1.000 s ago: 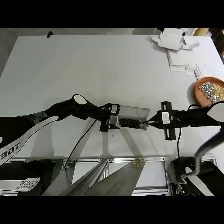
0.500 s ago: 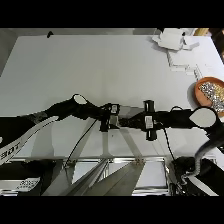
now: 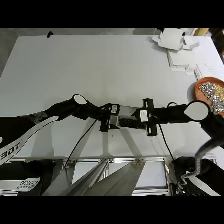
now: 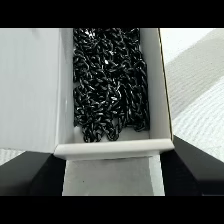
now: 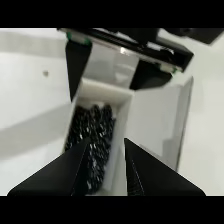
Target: Fold the box and place the chain.
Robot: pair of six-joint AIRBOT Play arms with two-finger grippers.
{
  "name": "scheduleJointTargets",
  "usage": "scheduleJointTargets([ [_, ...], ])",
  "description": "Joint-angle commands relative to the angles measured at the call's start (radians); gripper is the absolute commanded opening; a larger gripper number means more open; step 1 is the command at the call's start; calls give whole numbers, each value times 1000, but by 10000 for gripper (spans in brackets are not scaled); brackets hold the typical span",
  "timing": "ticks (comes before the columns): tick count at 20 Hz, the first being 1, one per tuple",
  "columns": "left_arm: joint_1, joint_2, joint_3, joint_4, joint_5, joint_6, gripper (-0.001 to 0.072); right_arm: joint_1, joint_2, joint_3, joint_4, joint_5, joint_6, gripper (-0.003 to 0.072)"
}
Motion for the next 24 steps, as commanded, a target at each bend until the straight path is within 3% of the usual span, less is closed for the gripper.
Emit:
scheduleJointTargets([
  [1, 0, 0, 0, 0, 0, 0, 272, -121, 6, 64, -213, 189, 39, 253],
  [3, 0, 0, 0, 0, 0, 0, 272, -216, 6, 57, -313, 255, 37, 183],
  [7, 0, 0, 0, 0, 0, 0, 272, -369, -27, -31, -310, 162, -39, 180],
  [14, 0, 0, 0, 0, 0, 0, 272, -368, -208, -62, -204, 60, -182, 181],
  [18, 0, 0, 0, 0, 0, 0, 272, -346, -280, -62, -204, -22, -185, 181],
  [24, 0, 0, 0, 0, 0, 0, 272, -346, -336, -63, -220, -43, -184, 180],
])
